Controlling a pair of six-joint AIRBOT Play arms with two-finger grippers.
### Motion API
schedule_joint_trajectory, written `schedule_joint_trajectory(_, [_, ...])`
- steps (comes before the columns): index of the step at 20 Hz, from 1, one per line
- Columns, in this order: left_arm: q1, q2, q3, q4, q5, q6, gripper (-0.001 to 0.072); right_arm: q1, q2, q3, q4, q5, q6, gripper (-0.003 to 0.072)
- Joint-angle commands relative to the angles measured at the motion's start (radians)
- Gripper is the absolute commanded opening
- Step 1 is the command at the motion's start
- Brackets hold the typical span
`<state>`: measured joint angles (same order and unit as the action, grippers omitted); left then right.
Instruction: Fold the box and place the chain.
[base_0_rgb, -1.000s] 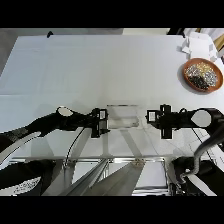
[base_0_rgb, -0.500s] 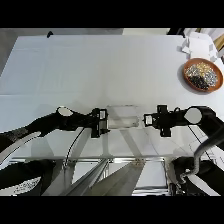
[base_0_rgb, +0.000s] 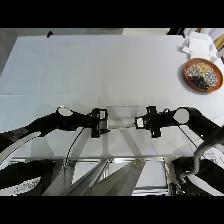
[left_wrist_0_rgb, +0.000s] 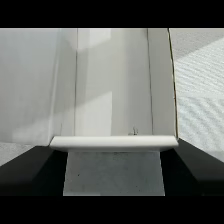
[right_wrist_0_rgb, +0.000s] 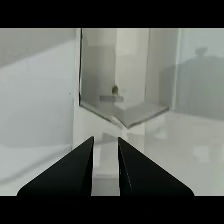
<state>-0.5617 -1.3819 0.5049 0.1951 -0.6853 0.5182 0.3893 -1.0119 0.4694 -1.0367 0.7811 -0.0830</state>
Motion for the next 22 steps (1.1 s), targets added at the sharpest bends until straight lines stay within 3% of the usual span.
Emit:
schedule_joint_trajectory(1, [-0.001, 0.000, -0.001, 0.000, 0.000, 0.000, 0.0269, 0.027, -0.029, -0.001, 0.024, -0.048, -0.021, 0.0152])
schedule_joint_trajectory(5, [-0.001, 0.000, -0.001, 0.000, 0.000, 0.000, 0.0269, 0.027, -0.029, -0.001, 0.025, -0.079, -0.019, 0.0144])
schedule_joint_trajectory(6, [-0.001, 0.000, -0.001, 0.000, 0.000, 0.000, 0.0269, 0.027, -0.029, -0.001, 0.030, -0.079, -0.019, 0.0090])
schedule_joint_trajectory(11, [-0.001, 0.000, -0.001, 0.000, 0.000, 0.000, 0.0269, 0.027, -0.029, -0.001, 0.121, -0.079, -0.020, 0.0064])
schedule_joint_trajectory(12, [-0.001, 0.000, -0.001, 0.000, 0.000, 0.000, 0.0269, 0.029, -0.029, -0.001, 0.122, -0.079, -0.020, 0.0017])
schedule_joint_trajectory(22, [-0.001, 0.000, -0.001, 0.000, 0.000, 0.000, 0.0269, 0.096, -0.029, -0.001, 0.135, -0.143, -0.023, 0.0019])
